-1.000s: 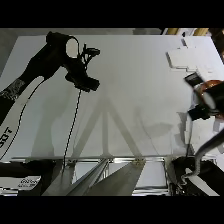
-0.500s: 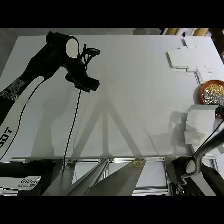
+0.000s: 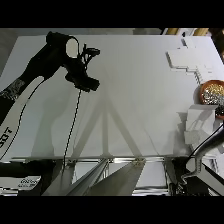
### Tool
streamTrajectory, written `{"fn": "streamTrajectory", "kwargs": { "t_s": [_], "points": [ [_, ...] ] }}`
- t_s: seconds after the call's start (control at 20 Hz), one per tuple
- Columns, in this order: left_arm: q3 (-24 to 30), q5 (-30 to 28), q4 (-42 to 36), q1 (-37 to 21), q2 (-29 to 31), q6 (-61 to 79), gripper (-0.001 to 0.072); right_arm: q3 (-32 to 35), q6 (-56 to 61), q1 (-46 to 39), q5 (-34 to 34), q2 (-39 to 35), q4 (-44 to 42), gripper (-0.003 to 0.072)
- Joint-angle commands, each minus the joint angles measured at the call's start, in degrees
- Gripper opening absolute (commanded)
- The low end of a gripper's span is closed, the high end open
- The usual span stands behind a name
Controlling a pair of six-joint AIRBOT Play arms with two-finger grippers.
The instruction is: Fold the box and place the chain.
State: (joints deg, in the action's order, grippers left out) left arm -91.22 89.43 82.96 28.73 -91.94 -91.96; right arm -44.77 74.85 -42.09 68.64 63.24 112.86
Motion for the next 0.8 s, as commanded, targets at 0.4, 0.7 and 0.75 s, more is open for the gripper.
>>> {"fn": "streamTrajectory", "kwargs": {
  "t_s": [0.4, 0.7, 0.75],
  "points": [
    [0.0, 0.0, 0.0, -0.1, 0.0, 0.0, 0.0012, 0.0, -1.2, -4.6, -6.0, 7.8, 2.1, 0.0019],
    [0.0, 0.0, 0.0, -0.1, 0.0, 0.0, 0.0012, 0.0, -1.4, 9.8, -1.1, 2.5, -2.0, 0.0015],
    [0.0, 0.0, 0.0, -0.1, 0.0, 0.0, 0.0012, 0.0, -1.5, 13.2, -0.5, 1.5, -4.5, 0.0015]
  ]
}}
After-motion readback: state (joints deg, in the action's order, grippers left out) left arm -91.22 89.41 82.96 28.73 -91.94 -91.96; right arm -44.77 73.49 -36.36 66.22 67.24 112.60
